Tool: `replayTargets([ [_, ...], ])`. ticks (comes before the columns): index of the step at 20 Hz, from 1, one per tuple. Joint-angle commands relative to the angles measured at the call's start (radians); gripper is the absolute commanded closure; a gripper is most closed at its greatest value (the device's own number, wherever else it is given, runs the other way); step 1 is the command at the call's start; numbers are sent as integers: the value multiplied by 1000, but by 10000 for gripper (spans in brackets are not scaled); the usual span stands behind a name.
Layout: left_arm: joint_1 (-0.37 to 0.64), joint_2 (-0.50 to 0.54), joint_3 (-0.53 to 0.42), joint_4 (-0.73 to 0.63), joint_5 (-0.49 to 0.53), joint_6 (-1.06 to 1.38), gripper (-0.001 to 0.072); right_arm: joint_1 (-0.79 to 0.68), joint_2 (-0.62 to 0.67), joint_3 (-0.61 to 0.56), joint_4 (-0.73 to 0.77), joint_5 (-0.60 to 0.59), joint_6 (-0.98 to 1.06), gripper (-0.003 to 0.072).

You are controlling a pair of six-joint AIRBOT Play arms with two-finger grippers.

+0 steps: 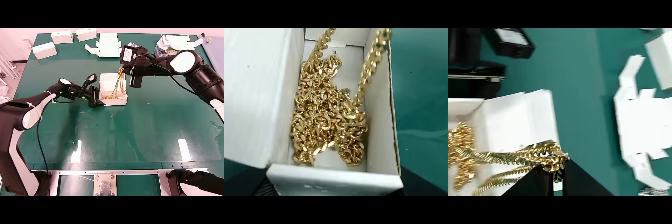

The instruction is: Fold the box and place the chain.

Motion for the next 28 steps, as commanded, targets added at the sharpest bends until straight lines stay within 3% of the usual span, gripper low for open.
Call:
replayTargets([
  [1, 0, 1, 0, 0, 0, 0, 222, 16, 5, 5, -33, -114, -25, 678],
  [12, 0, 1, 0, 0, 0, 0, 222, 16, -101, -44, -1, -89, -9, 677],
  [13, 0, 1, 0, 0, 0, 0, 222, 16, -112, -60, -1, -89, -14, 627],
  [15, 0, 1, 0, 0, 0, 0, 222, 15, -118, -85, -31, -89, -24, 73],
  [19, 0, 1, 0, 0, 1, 0, 222, -6, -95, -84, -33, -132, -21, 73],
  [23, 0, 1, 0, 0, 1, 0, 222, -80, -89, -84, -29, -301, -21, 75],
  [24, 0, 1, 0, 0, 1, 0, 222, -105, -89, -84, -19, -347, -20, 120],
  [26, 0, 1, 0, 0, 1, 0, 222, -157, -90, -84, 30, -388, -21, 304],
  [28, 0, 1, 0, 0, 1, 0, 222, -208, -104, -84, 98, -387, -21, 555],
])
